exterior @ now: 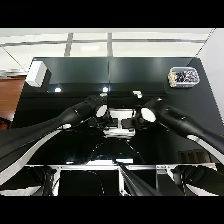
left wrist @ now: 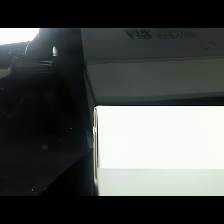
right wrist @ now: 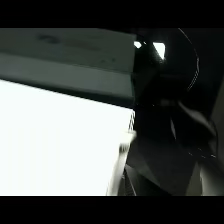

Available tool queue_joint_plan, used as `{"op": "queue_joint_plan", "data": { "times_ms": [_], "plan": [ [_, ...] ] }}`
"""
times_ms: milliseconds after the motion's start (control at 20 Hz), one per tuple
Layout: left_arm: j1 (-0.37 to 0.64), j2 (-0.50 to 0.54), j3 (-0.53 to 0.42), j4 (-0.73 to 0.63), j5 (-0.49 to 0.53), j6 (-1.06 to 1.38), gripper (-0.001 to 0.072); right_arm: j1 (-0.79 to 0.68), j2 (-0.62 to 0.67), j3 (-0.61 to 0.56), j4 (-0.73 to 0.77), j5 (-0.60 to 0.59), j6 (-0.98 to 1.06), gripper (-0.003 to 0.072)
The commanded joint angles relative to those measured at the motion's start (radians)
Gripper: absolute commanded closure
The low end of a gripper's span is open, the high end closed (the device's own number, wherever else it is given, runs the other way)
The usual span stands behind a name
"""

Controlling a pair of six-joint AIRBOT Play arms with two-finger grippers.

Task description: Fold the box and place the chain.

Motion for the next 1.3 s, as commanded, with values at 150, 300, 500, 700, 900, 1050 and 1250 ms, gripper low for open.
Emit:
{"op": "queue_joint_plan", "data": {
  "times_ms": [150, 300, 500, 700, 900, 1050, 1250],
  "plan": [
    [0.0, 0.0, 0.001, 0.005, -0.012, 0.002, 0.0681, -0.135, 0.299, 0.001, -0.299, 0.122, -0.057, 0.0399],
    [0.001, 0.0, 0.001, 0.005, -0.034, 0.003, 0.068, -0.257, 0.335, 0.0, -0.516, 0.14, -0.121, 0.0399],
    [0.0, 0.0, 0.001, 0.024, -0.027, -0.047, 0.068, -0.478, 0.325, -0.003, -0.505, -0.001, -0.182, 0.0398],
    [0.0, 0.0, 0.002, 0.063, -0.05, -0.112, 0.068, -0.673, 0.282, -0.01, -0.51, -0.233, -0.183, 0.0159],
    [0.0, 0.0, 0.002, 0.096, -0.083, -0.118, 0.0681, -0.813, 0.116, 0.016, -0.452, -0.346, -0.185, 0.0007],
    [0.007, 0.0, 0.002, 0.11, -0.089, -0.135, 0.068, -0.846, -0.072, 0.165, -0.346, -0.35, -0.215, 0.0007],
    [0.011, 0.0, 0.002, 0.108, -0.084, -0.135, 0.068, -0.848, -0.364, 0.48, -0.243, -0.245, -0.264, 0.0008]
  ]
}}
